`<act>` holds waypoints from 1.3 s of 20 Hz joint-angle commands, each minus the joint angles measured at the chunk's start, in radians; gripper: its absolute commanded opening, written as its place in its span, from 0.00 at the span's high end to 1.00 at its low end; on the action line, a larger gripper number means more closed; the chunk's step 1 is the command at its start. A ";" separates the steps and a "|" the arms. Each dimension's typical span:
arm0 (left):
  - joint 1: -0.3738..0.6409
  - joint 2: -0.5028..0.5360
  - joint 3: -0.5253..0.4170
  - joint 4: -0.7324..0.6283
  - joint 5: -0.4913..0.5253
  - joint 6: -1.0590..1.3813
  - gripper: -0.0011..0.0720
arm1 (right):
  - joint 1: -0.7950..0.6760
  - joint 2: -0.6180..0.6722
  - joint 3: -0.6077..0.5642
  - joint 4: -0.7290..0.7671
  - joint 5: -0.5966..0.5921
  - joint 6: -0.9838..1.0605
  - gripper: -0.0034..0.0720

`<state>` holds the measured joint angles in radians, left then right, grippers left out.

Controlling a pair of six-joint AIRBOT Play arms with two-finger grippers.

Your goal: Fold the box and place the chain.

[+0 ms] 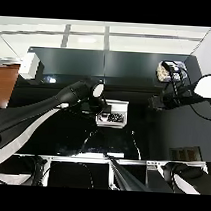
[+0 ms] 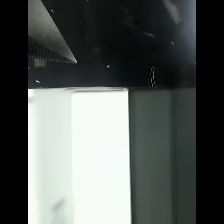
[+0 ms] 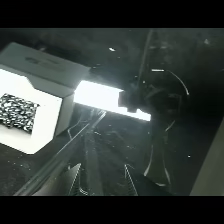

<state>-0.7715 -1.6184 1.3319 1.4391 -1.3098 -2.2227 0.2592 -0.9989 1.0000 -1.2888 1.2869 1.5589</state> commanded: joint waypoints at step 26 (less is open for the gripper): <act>0.414 0.344 -0.712 -0.830 0.475 2.594 0.00 | -0.012 0.007 0.001 0.015 -0.123 0.032 0.51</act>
<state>-0.3378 -1.2007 0.5926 0.6403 -0.8230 0.1833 0.2470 -0.9920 1.0000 -1.2789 1.1687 1.5723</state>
